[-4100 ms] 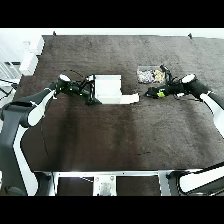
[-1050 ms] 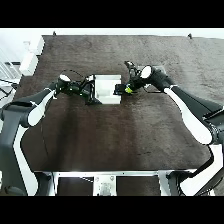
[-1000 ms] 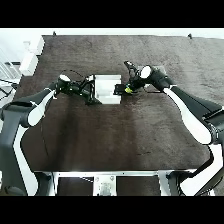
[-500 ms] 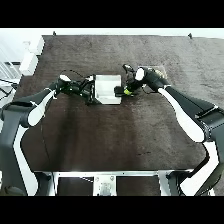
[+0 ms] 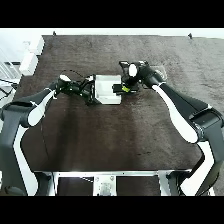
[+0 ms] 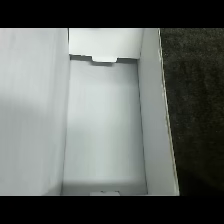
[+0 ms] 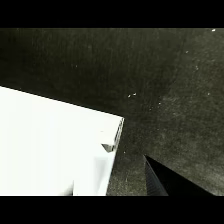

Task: Fold the box and place the chain.

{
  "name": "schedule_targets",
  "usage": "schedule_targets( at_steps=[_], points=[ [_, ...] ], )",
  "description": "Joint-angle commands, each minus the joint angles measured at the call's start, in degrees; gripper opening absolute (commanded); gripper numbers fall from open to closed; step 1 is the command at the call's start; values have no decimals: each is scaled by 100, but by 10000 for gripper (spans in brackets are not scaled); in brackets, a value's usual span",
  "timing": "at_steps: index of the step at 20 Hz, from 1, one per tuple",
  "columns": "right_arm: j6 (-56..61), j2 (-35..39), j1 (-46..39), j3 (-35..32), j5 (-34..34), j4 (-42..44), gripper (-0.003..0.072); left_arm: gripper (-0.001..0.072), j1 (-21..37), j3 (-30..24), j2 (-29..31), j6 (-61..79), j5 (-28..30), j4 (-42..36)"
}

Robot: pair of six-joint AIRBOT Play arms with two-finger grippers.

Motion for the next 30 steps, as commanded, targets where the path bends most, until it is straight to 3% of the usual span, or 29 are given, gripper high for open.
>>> schedule_targets(
  at_steps=[1, 9, 10, 11, 16, 18, 20, 21, 22, 24, 25, 28, 29, 30],
  points=[
    [302, -413, 107, 579, 822, -437, 474, 395, 2, 0, 4, -2, -2, 0],
    [793, -697, 173, 809, 1021, -597, 470, 395, 2, 0, 4, 0, -46, 0],
    [866, -741, 173, 861, 1019, -597, 393, 395, 2, 0, 4, 0, -46, 0],
    [942, -789, 179, 949, 1021, -595, 374, 395, 2, 0, 4, 0, -50, 0],
    [1019, -901, 271, 1134, 1027, -588, 352, 395, 2, 0, 7, 0, -59, 0],
    [1084, -903, 282, 1134, 1023, -575, 282, 395, 2, 0, 7, 0, -61, 0],
    [1082, -903, 302, 1134, 1038, -546, 267, 396, 2, 0, 4, 0, -59, 0],
    [1080, -903, 302, 1134, 1056, -455, 158, 395, 2, 0, 7, 0, -59, 0],
    [1078, -903, 299, 1134, 1056, -376, 108, 395, 2, 0, 4, 0, -48, 0],
    [1080, -903, 299, 1134, 1049, -378, 78, 395, 2, 0, 4, 0, -52, 0],
    [1080, -903, 299, 1134, 1045, -376, 12, 395, 2, 0, 4, 0, -50, 0],
    [1080, -903, 299, 1134, 1023, -378, 13, 395, 2, 0, 4, 0, -50, 0],
    [1080, -901, 297, 1137, 997, -380, 103, 395, 2, 0, 4, 0, -50, 0],
    [1082, -898, 295, 1141, 997, -378, 279, 395, 2, 0, 4, 0, -50, 0]
  ],
)
